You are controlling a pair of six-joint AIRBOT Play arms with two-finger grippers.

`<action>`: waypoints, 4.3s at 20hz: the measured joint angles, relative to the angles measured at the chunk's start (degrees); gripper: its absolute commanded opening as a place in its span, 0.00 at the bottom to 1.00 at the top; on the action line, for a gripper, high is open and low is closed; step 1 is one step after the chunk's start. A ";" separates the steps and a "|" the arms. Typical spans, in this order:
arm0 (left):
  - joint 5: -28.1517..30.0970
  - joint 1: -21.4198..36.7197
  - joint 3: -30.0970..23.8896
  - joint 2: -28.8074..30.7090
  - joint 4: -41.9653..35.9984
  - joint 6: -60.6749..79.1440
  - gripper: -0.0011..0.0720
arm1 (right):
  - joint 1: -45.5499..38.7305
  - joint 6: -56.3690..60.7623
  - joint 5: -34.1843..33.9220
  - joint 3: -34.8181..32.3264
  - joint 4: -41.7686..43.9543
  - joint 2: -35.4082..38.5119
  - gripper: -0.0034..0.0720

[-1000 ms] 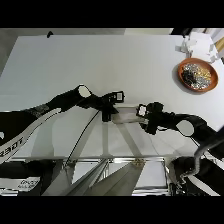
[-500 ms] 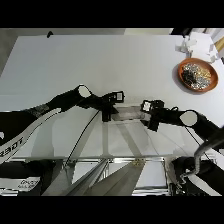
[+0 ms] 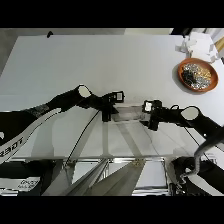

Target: Fold the box and place the chain.

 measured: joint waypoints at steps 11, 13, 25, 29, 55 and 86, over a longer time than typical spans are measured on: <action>0.00 0.00 0.00 0.00 0.02 0.00 0.03 | -2.60 -12.35 4.87 1.70 8.11 -5.70 0.96; -0.02 0.00 0.00 0.00 0.04 0.00 0.03 | -2.62 -12.94 5.97 2.51 8.61 -6.99 0.95; -0.09 0.00 0.00 0.00 0.07 0.02 0.03 | -2.64 -13.84 8.94 3.45 8.94 -11.28 0.78; -0.09 0.00 0.00 0.00 0.11 0.28 0.03 | -2.62 -14.29 9.66 3.50 8.92 -13.22 0.65; 0.13 -0.02 0.00 -0.04 -0.07 -0.04 0.03 | -4.42 -13.57 9.38 3.43 8.09 -15.50 0.86; 0.04 -0.07 0.00 -0.09 -0.04 0.00 0.03 | -5.64 -17.09 9.44 3.39 10.19 -15.54 0.62</action>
